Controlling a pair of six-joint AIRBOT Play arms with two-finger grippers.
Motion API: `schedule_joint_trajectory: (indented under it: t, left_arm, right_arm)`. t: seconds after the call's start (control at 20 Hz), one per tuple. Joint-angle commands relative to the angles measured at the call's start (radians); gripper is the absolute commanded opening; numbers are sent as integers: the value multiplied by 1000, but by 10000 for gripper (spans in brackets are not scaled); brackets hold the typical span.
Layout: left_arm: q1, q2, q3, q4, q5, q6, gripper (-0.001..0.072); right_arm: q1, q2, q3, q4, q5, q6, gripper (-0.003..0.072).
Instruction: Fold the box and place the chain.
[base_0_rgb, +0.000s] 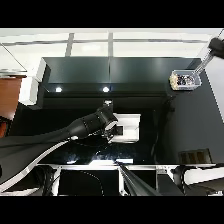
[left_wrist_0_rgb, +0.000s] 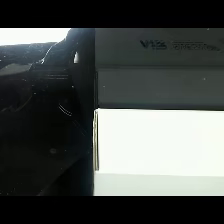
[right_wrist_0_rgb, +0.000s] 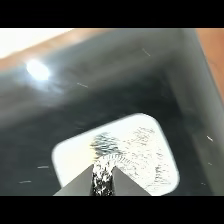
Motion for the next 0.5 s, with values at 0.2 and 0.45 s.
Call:
schedule_joint_trajectory:
  t: [0.2,0.45]
  left_arm:
    - [1,0,1,-3,0,0,26]
    - [1,0,1,-3,1,0,26]
  right_arm:
    - [-77,307,2,341,50,-74,35]
    - [24,497,-40,374,102,-74,34]
